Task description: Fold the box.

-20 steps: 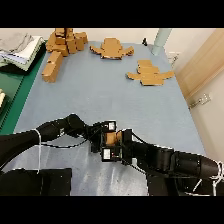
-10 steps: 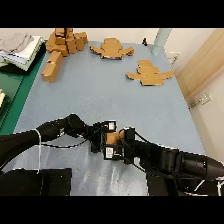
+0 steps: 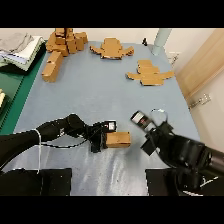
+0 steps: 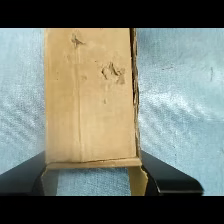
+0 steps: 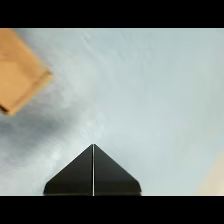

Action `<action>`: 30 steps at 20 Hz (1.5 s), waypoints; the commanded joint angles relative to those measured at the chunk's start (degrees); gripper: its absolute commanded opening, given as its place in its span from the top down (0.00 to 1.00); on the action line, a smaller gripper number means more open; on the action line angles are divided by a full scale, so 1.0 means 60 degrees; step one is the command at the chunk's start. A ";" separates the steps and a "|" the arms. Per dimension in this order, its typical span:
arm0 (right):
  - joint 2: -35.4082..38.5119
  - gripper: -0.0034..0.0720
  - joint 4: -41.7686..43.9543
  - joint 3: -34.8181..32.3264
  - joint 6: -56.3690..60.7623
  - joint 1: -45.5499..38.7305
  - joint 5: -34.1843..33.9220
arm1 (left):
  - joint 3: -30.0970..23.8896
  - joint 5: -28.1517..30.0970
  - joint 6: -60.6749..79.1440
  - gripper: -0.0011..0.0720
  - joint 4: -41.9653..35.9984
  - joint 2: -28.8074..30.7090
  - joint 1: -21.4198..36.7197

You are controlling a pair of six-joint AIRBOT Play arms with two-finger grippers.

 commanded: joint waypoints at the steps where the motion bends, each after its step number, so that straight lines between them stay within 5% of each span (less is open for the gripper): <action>1: -0.0306 0.95 0.1290 0.0200 0.1424 -0.2222 -0.0259 | 0.0004 0.0004 0.0004 0.37 0.0004 -0.0004 0.0007; 7: -0.2422 0.95 0.5333 0.1253 0.0135 -0.6364 0.1497 | 0.0004 0.0000 0.0004 0.37 0.0004 -0.0004 0.0007; 13: -0.2830 0.95 0.6080 0.1570 0.0178 -0.6623 0.2703 | 0.0015 0.0036 -0.0171 0.37 -0.0036 -0.0004 0.0007; 20: -0.2830 0.95 0.6131 0.1566 0.0171 -0.6623 0.2652 | 0.0033 0.0612 -0.1410 0.37 0.0047 0.0820 0.0390; 24: -0.2830 0.95 0.6127 0.1566 0.0171 -0.6626 0.2652 | 0.0033 0.1180 -0.3195 0.37 0.1053 0.1756 0.2138; 27: -0.2830 0.95 0.6131 0.1566 0.0171 -0.6623 0.2641 | 0.0058 0.1836 -0.5599 0.37 0.2696 0.1825 0.4674; 30: -0.2830 0.95 0.6131 0.1566 0.0171 -0.6623 0.2623 | 0.0688 0.2033 -0.6215 0.37 0.2943 0.1082 0.7351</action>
